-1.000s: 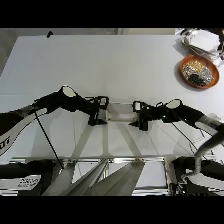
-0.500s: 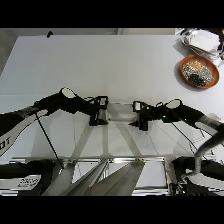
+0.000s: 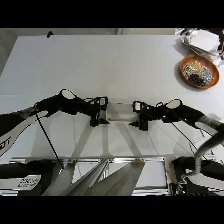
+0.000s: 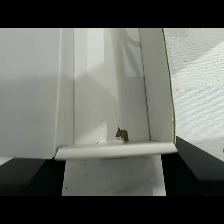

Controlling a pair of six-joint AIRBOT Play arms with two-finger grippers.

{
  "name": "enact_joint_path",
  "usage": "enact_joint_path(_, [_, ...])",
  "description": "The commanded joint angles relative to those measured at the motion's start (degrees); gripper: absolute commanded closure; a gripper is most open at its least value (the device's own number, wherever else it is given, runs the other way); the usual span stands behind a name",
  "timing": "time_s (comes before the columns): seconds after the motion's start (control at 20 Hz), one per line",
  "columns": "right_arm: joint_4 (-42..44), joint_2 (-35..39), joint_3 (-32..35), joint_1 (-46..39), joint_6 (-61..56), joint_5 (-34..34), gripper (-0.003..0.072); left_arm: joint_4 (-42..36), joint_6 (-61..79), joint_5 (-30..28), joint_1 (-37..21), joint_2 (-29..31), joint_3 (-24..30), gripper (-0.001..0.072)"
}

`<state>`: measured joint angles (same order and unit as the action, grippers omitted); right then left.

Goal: Fold the box and place the chain.

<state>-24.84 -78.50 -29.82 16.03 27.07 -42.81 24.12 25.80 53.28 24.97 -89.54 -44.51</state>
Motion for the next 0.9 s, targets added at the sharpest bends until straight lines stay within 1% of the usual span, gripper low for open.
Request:
enact_joint_path(0.0, [0.0, 0.0, 0.0, 0.0, 0.0, 0.0, 0.0283, 0.2, 0.1, 0.1, 0.0, -0.4, 0.1, 0.0458])
enact_joint_path(0.2, [0.0, 0.0, 0.0, 0.0, 0.0, 0.0, 0.0283, 0.3, 0.1, 0.1, 0.0, -0.4, 0.1, 0.0454])
enact_joint_path(0.25, [0.0, 0.0, 0.0, 0.0, 0.0, 0.0, 0.0283, 0.3, -0.4, 0.1, 0.0, -0.4, 0.1, 0.0431])
enact_joint_path(0.85, [0.0, 0.0, 0.0, 0.0, 0.0, 0.0, 0.0283, 0.3, -0.3, 0.1, 0.0, -0.4, 0.1, 0.0436])
